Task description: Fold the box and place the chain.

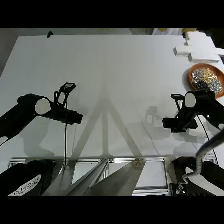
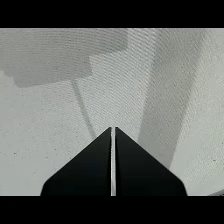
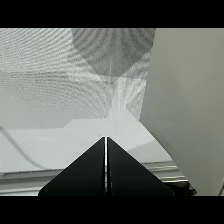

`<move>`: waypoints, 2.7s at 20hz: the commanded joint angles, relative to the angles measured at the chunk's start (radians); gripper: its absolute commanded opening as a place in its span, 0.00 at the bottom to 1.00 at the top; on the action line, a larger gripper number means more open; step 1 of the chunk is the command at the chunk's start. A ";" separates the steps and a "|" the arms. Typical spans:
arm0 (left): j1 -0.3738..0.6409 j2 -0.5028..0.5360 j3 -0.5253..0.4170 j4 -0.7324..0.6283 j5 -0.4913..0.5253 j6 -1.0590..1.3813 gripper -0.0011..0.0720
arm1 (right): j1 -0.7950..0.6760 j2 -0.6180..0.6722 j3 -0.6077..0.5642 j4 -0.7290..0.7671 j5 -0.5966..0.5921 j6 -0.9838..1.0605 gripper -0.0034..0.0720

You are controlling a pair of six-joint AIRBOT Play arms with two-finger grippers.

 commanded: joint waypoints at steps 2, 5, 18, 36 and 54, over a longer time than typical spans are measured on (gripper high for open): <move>0.001 0.000 0.000 0.000 0.000 0.000 0.06 | -0.001 -0.001 0.000 0.000 0.000 0.000 0.06; 0.001 0.000 0.000 0.000 0.000 0.000 0.06 | -0.001 -0.001 0.000 0.000 0.000 0.000 0.06; 0.001 0.000 0.000 0.000 0.000 0.000 0.06 | -0.098 -0.001 0.095 -0.669 0.082 -0.103 0.06; 0.001 0.000 0.000 0.000 0.000 0.000 0.06 | -0.607 -0.084 0.098 -0.699 -0.227 -0.317 0.73; 0.001 0.000 0.000 0.000 0.000 0.000 0.06 | -0.314 -0.027 0.132 -0.489 -0.180 -0.307 0.06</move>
